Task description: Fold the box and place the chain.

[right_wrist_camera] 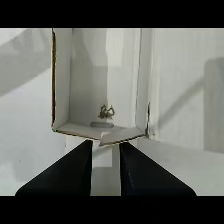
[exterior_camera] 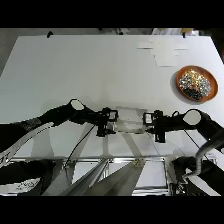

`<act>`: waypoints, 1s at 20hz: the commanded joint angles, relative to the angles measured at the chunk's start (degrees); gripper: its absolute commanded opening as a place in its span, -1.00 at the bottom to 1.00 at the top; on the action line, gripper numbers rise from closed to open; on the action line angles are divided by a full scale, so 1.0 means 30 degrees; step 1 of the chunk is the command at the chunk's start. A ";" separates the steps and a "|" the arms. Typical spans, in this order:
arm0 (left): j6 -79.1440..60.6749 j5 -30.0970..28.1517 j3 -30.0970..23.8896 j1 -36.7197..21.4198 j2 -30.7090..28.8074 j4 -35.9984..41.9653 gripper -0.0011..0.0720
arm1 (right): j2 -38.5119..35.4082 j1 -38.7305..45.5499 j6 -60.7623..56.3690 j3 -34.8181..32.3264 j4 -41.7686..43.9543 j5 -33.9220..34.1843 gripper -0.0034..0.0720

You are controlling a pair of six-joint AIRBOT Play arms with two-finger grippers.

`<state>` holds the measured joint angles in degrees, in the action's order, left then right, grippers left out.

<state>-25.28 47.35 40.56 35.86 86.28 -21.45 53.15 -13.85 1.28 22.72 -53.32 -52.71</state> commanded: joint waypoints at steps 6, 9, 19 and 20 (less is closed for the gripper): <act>-0.0015 0.0000 -0.0007 -0.0015 -0.0015 0.0000 -0.36 | 0.0962 -0.0765 0.1603 -0.0015 0.2025 0.0364 -0.70; -0.0015 0.0000 -0.0007 -0.0015 -0.0015 0.0000 -0.36 | 0.1450 -0.1355 0.1581 -0.0015 0.2390 0.0743 -0.66; -0.0015 0.0000 -0.0015 -0.0015 -0.0015 0.0000 -0.36 | -0.0036 -0.1297 -0.1836 -0.0015 0.0073 0.0736 -0.12; -0.0015 0.0000 -0.0007 -0.0015 -0.0015 0.0000 -0.36 | -0.0670 -0.1290 -0.3308 -0.0015 -0.0954 0.0576 -0.13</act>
